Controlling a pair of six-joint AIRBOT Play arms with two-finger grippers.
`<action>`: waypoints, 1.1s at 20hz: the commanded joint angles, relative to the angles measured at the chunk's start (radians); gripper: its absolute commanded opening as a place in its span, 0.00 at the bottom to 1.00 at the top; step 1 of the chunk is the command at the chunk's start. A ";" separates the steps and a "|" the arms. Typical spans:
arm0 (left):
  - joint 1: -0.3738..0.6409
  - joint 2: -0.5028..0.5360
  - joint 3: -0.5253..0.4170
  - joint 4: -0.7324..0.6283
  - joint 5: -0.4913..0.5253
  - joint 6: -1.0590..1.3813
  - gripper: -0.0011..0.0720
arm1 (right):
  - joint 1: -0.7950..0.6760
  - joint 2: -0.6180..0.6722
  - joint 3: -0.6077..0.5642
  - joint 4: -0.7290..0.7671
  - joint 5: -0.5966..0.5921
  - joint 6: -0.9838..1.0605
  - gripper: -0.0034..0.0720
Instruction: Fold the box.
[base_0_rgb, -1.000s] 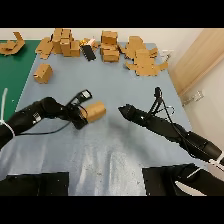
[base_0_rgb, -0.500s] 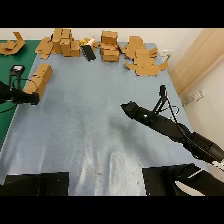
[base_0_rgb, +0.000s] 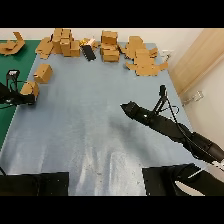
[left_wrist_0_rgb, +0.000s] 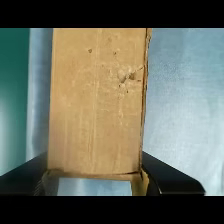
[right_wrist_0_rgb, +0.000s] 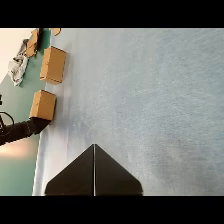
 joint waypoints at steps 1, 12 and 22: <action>-0.030 -0.059 0.046 0.002 0.038 -0.002 0.58 | -0.002 0.001 0.001 0.000 0.004 0.000 0.05; -0.084 -0.108 0.083 0.011 0.036 0.005 0.97 | -0.002 0.001 0.001 0.000 0.003 0.000 0.05; -0.046 -0.105 0.313 0.105 -0.372 -0.052 0.97 | -0.002 0.001 0.001 0.000 -0.016 0.000 0.22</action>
